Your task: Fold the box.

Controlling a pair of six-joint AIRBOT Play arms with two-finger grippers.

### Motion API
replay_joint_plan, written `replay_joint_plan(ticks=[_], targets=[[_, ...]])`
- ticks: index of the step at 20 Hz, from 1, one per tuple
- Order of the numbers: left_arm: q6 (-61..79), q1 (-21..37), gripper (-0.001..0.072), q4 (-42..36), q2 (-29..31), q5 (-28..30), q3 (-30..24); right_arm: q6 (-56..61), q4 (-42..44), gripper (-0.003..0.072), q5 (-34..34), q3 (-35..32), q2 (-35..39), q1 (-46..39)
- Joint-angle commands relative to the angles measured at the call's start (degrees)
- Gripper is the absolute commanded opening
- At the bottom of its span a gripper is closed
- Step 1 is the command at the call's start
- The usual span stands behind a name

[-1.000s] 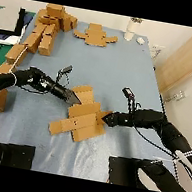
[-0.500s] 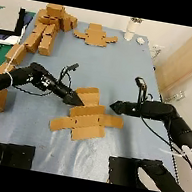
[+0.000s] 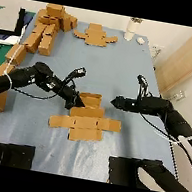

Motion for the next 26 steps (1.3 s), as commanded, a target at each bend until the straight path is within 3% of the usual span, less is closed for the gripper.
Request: replay_joint_plan(ticks=[1,5,8,12,16,26], targets=[[3.8,-1.8,0.0008,-1.3,1.8,7.9,-1.0,0.4,0.9,0.0303,1.2,0.1,-1.2,0.2],[16.5,-2.5,0.0009,-12.2,7.9,11.4,-8.2,0.4,0.9,0.0303,1.5,0.1,-1.2,0.2],[18.0,-2.8,0.0010,-9.5,9.2,11.6,-11.3,0.4,0.9,0.0303,1.6,0.1,-1.3,0.2],[16.9,-5.7,0.0010,-4.8,9.0,15.1,-11.4,0.4,1.1,0.0303,1.8,0.1,-1.3,0.2],[16.7,-8.6,0.0010,-5.1,9.0,19.6,-11.5,0.4,1.1,0.0303,1.9,0.1,-1.3,0.2],[16.7,-9.2,0.0010,-6.0,9.0,20.7,-14.8,0.4,1.1,0.0303,1.9,0.1,-1.3,0.2]])
